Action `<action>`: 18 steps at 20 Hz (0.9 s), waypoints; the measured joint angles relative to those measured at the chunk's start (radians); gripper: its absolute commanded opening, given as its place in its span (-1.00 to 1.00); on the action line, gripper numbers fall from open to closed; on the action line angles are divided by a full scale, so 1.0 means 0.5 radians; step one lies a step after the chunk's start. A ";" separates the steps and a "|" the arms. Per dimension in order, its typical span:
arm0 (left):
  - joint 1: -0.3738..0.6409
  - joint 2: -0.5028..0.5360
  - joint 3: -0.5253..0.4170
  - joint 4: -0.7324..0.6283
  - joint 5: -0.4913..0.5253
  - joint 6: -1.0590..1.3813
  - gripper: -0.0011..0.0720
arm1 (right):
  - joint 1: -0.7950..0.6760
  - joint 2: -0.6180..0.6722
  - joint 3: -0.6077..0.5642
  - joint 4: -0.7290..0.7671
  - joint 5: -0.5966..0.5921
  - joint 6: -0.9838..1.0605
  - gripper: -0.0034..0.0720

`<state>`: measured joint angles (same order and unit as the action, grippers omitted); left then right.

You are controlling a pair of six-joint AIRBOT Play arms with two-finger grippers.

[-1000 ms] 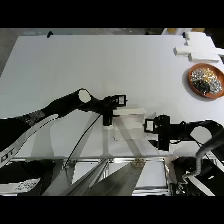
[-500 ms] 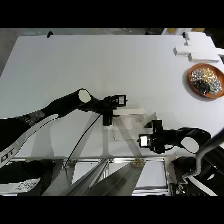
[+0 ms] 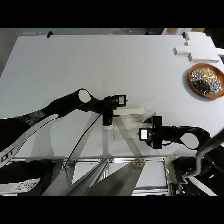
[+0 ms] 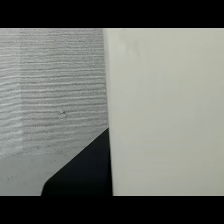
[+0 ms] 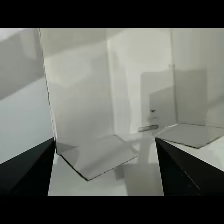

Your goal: Fold the box and place the chain.

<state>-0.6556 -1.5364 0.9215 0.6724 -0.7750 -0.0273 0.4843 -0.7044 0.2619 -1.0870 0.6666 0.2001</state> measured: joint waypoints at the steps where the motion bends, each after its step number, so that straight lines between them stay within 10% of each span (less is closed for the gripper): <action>1: 0.000 0.000 0.001 0.000 0.000 0.000 -0.94 | -0.030 -0.018 0.034 0.020 0.008 -0.017 0.89; 18: 0.000 -0.001 0.000 -0.007 -0.001 -0.001 -0.94 | -0.432 -0.446 0.394 0.376 0.214 -0.403 0.89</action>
